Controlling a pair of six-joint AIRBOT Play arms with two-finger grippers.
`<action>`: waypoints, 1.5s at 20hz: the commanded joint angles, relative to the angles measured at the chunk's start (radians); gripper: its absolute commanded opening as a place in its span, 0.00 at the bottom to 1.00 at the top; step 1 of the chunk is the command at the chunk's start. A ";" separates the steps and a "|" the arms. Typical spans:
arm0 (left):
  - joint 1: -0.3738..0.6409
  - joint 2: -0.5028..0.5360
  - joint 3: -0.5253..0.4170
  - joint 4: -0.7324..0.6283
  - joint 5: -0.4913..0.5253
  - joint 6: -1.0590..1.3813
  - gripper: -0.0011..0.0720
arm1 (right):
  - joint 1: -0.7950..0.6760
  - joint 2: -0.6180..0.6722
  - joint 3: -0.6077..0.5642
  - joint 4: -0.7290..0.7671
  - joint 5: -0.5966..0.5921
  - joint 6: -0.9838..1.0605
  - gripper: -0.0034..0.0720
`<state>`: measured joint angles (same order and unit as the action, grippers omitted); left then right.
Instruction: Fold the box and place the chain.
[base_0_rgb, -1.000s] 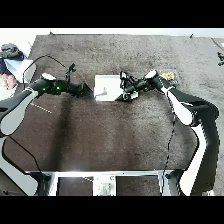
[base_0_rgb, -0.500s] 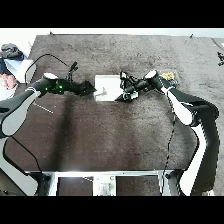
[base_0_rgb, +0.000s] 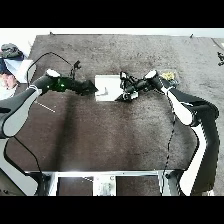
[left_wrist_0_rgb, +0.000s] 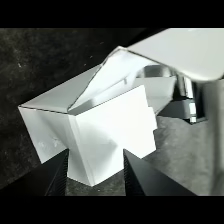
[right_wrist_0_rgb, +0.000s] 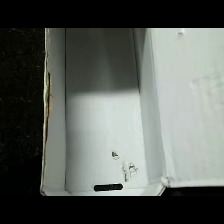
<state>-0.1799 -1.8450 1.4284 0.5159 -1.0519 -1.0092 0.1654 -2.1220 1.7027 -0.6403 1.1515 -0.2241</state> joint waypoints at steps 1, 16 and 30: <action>-0.040 0.001 0.060 0.167 0.023 -0.155 0.51 | 0.000 -0.001 0.000 0.000 0.000 0.000 0.67; -0.220 0.000 0.151 0.690 0.138 -0.700 0.51 | 0.000 -0.001 0.000 0.000 0.000 0.000 0.67; -0.338 -0.235 0.606 1.134 -0.305 -0.990 0.48 | 0.000 -0.001 0.000 0.000 0.000 0.000 0.67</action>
